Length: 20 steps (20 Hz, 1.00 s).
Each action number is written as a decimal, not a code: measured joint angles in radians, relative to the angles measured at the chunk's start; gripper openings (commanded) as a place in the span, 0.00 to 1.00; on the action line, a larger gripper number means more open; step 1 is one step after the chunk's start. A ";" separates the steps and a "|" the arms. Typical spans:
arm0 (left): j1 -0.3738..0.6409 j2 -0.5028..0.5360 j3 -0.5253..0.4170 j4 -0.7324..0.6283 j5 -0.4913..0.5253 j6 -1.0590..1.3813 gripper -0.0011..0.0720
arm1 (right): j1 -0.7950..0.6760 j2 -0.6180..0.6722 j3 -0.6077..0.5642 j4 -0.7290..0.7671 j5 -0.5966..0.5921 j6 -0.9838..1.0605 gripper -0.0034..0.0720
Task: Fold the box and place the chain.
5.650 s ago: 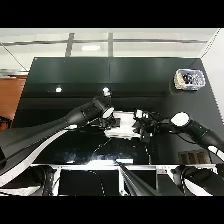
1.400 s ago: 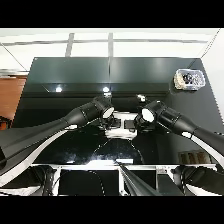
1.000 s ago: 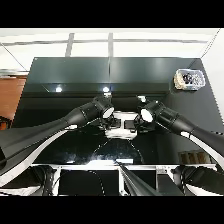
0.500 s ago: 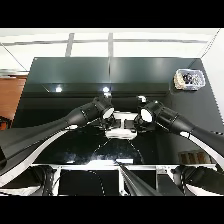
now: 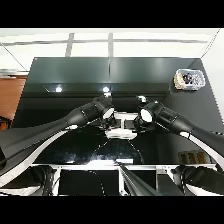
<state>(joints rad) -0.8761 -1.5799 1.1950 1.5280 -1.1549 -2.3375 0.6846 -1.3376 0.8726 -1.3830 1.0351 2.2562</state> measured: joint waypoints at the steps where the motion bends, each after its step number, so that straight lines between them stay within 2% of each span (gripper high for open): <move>1: 0.000 0.000 0.000 0.000 0.000 0.000 0.05 | 0.000 0.000 0.000 0.000 0.000 0.000 0.27; 2: 0.000 0.000 0.000 0.000 0.000 0.000 0.05 | 0.000 0.001 0.000 0.000 -0.001 -0.001 0.52; 3: 0.000 0.000 0.000 0.000 -0.003 0.000 0.05 | 0.000 0.004 0.000 -0.001 0.000 -0.006 0.56; 6: 0.000 0.000 0.000 0.000 -0.003 -0.002 0.05 | -0.009 0.050 0.000 -0.004 0.010 -0.048 0.56; 10: 0.000 0.000 0.000 0.000 -0.001 -0.002 0.05 | -0.044 0.236 0.000 -0.054 0.062 -0.138 0.56; 12: 0.000 0.000 0.000 0.000 -0.001 -0.002 0.05 | -0.076 0.345 -0.002 -0.198 0.122 -0.164 0.56; 14: 0.000 0.000 0.000 0.000 -0.001 -0.002 0.05 | -0.137 0.420 -0.021 -0.416 0.172 -0.182 0.56; 16: 0.000 0.000 0.000 0.000 -0.001 -0.002 0.05 | -0.246 0.453 -0.060 -0.589 0.142 -0.195 0.56; 17: 0.000 0.000 0.000 0.000 -0.001 -0.001 0.05 | -0.319 0.455 -0.081 -0.640 0.085 -0.197 0.62; 18: 0.000 0.000 0.000 0.000 -0.001 -0.001 0.05 | -0.393 0.444 -0.098 -0.667 0.021 -0.196 0.94; 20: 0.000 0.000 0.000 0.000 -0.001 -0.001 0.05 | -0.544 0.383 -0.103 -0.656 -0.133 -0.195 0.94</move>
<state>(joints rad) -0.8761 -1.5803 1.1950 1.5284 -1.1557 -2.3386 0.1410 -0.9550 0.7696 -2.0392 0.9020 2.0609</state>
